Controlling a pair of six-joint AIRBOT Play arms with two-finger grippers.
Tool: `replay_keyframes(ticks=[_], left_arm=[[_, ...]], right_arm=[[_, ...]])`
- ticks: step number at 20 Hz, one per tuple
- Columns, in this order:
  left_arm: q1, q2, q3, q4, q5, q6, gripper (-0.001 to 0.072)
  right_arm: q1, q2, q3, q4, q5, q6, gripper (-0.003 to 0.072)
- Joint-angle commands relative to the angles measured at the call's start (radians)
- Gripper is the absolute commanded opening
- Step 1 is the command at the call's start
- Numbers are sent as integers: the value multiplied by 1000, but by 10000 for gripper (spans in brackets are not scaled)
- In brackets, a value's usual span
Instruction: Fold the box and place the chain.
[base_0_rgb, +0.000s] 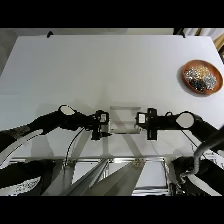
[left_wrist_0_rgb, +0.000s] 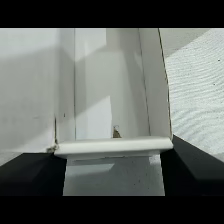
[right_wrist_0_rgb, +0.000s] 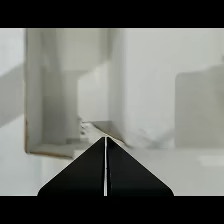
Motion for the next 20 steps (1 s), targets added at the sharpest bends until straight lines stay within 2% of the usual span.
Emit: replay_keyframes(ticks=[1, 3, 5, 7, 9, 10, 12, 14, 16, 20], left_arm=[[0, 1, 0, 0, 0, 0, 153], [0, 1, 0, 0, 0, 0, 153], [0, 1, 0, 0, 0, 0, 153], [0, 1, 0, 0, 0, 0, 153], [0, 1, 0, 0, 0, 0, 153], [0, 1, 0, 0, 0, 0, 153], [0, 1, 0, 0, 0, 0, 153], [0, 1, 0, 0, 0, 0, 153], [0, 1, 0, 0, 0, 0, 153], [0, 1, 0, 0, 0, 0, 153]], right_arm=[[-104, 153, 0, -43, 104, 103, 15], [-195, 274, 0, -44, 170, 204, 15], [-291, 362, 0, -51, 165, 493, 16], [-365, 381, 0, -82, 132, 834, 15], [-394, 372, 0, -205, 119, 1142, 15], [-404, 359, 0, -277, 155, 1236, 15], [-415, 305, -1, -334, 261, 1286, 15], [-415, 225, -2, -294, 320, 1284, 16], [-415, 142, -2, -222, 328, 1258, 15], [-405, -7, -2, -179, 333, 1217, 15]])
